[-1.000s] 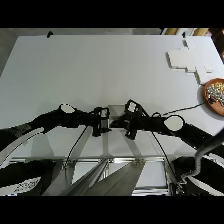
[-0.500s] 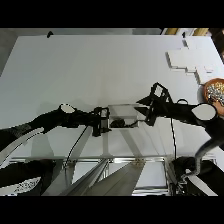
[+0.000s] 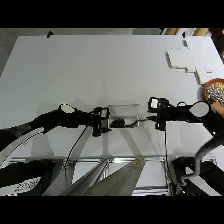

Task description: Fold the box and place the chain.

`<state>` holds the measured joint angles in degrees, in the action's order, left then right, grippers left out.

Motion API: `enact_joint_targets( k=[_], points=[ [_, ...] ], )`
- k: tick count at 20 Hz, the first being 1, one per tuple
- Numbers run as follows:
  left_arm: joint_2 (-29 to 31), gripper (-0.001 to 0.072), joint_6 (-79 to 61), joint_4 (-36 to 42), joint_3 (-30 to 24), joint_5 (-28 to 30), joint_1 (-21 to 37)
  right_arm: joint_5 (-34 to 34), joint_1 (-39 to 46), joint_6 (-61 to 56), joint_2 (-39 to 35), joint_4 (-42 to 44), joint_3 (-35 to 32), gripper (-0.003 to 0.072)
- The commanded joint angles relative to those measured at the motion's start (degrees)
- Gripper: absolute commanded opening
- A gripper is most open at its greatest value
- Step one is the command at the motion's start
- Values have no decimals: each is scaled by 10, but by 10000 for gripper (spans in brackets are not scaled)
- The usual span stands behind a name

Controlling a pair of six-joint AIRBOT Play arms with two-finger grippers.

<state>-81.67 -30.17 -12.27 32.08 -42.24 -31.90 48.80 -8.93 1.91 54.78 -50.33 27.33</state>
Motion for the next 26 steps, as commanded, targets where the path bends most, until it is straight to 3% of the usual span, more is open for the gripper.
enact_joint_targets(
  k=[1, 4, 8, 9, 10, 16, 19, 21, 23, 26],
  points=[
    [0, 69, 0, 0, 0, 0, 0, 6, -25, 46, 56, -9, -1, 275],
    [0, 69, 0, 0, 0, 0, 0, -2, -44, 46, 89, -8, -1, 272],
    [0, 69, 0, 0, 0, 0, 0, -23, -55, 46, 90, 28, -1, 173],
    [0, 69, 0, 0, 0, 0, 0, -20, -55, 45, 89, 28, -1, 127],
    [0, 69, 0, 0, 0, 0, 0, -9, -55, 37, 86, 23, -1, 18],
    [0, 69, 0, 0, 0, 0, 0, 4, -55, -78, -47, 4, -1, 16],
    [0, 69, 0, 0, 0, 0, 0, 34, -55, -155, -105, 96, -1, 17],
    [0, 69, 0, 0, 0, 0, 0, 51, -59, -157, -103, 212, -2, 17],
    [0, 69, 0, 0, 0, 0, 0, 6, -93, -133, -94, 297, -2, 17],
    [0, 69, 0, 0, 0, 0, 0, -112, -190, -65, -58, 379, -2, 17]
  ],
)
